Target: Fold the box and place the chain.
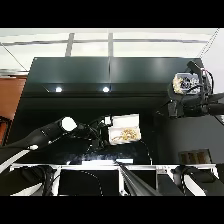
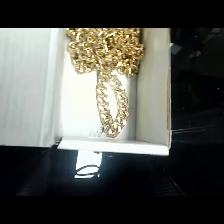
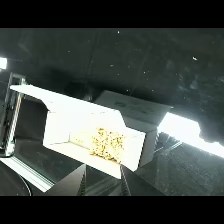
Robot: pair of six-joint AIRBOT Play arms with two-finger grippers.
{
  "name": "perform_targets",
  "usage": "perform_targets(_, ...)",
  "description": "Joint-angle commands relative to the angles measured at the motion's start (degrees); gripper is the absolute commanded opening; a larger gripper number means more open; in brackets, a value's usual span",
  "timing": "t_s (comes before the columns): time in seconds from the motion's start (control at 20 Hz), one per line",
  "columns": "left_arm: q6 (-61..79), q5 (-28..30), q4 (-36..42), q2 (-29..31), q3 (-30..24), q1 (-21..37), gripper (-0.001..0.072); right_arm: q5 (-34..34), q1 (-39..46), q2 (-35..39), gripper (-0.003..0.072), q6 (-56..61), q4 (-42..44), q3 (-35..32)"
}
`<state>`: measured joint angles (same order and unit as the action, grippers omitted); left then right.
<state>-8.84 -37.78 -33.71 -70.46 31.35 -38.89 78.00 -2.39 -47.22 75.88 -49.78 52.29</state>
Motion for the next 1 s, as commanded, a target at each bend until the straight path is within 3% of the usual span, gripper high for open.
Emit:
perform_targets(0.0,0.0,1.7,0.1,0.0,0.0,-0.4,0.0718,0.2,0.0,0.0,0.0247,0.0,0.2,0.1)
perform_targets(0.5,10.6,1.7,0.1,-0.1,0.2,-1.5,0.0713,-0.2,0.0,0.0,0.0247,0.0,0.2,0.1)
perform_targets(0.8,10.5,-1.4,2.6,-3.0,3.5,-1.4,0.0708,-1.3,0.0,0.0,0.0247,0.0,0.2,0.1)
perform_targets(0.9,10.6,-1.5,2.9,-4.3,3.9,-1.4,0.0679,-1.3,0.0,0.0,0.0247,0.0,0.1,0.1)
perform_targets(0.95,10.6,-1.5,2.6,-4.8,3.9,-1.4,0.0574,-1.3,0.0,0.0,0.0247,0.0,-0.1,0.1)
